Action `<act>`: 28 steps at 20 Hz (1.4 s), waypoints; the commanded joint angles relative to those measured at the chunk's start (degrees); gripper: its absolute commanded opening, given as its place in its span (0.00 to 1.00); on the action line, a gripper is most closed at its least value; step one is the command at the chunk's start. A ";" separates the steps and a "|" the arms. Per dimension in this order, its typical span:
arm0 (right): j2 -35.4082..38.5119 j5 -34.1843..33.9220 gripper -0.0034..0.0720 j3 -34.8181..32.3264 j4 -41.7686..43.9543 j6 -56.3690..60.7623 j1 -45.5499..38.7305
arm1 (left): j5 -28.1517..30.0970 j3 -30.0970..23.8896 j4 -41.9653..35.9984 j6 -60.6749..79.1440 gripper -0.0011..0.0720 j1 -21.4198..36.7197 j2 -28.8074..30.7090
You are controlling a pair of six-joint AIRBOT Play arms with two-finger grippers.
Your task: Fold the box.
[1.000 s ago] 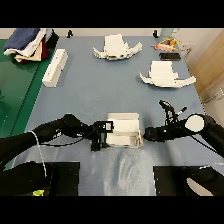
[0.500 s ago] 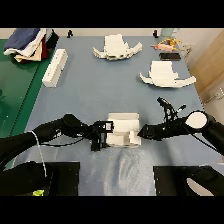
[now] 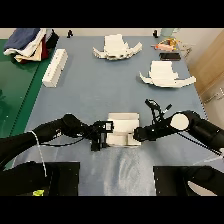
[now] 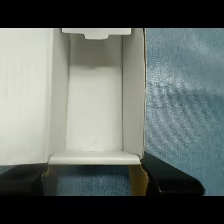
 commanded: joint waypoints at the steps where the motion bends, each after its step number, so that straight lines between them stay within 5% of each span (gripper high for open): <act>1: -4.31 4.20 0.52 5.81 -15.41 14.21 6.73 | 0.02 0.02 0.00 0.00 0.59 0.02 0.02; 5: -11.89 11.67 0.48 13.00 -23.02 23.91 13.73 | 0.02 0.02 0.00 0.00 0.59 0.02 0.02; 13: -20.50 13.88 0.48 18.62 -24.41 34.14 17.33 | 0.00 0.02 0.00 0.00 0.59 0.02 0.00; 18: -20.57 18.32 0.05 18.69 -27.30 35.56 17.33 | 0.02 0.02 0.00 0.00 0.59 0.02 0.02; 23: -20.55 18.69 0.06 18.78 -27.45 35.28 17.35 | 0.02 0.02 0.00 0.00 0.59 0.02 0.00; 25: -20.37 18.80 0.41 19.12 -27.21 34.99 17.35 | 0.02 0.02 0.00 0.00 0.59 0.02 0.02; 28: -20.33 19.17 0.45 20.06 -26.58 34.67 17.33 | 0.00 0.02 0.00 0.00 0.59 0.02 0.02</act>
